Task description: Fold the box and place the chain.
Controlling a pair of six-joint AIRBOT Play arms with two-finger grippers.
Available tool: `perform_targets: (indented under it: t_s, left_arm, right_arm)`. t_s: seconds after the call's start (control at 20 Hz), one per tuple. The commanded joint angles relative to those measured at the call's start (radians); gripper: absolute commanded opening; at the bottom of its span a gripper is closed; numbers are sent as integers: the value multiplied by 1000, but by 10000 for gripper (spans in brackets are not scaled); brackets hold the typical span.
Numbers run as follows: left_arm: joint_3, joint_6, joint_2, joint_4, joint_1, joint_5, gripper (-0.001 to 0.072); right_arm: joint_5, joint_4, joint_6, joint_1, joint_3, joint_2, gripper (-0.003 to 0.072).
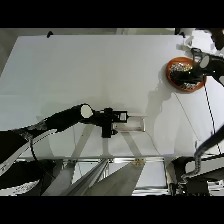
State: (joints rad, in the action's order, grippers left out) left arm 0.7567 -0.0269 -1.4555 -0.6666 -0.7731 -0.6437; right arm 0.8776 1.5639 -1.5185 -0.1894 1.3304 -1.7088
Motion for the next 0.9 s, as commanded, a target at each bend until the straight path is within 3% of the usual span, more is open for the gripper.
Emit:
perform_targets:
  t_s: [0.0,0.15,0.55,0.85]
  left_arm:
    - [0,0,0,0,0,0,321]
    - [0,0,0,0,0,0,321]
    - [0,0,0,0,0,0,321]
    - [0,0,0,0,0,0,321]
  right_arm:
    - [-25,-6,-1,2,8,-18,306]
    - [5,-20,0,2,10,-15,42]
    - [56,-16,2,2,12,149,28]
    - [253,-27,89,2,12,362,8]
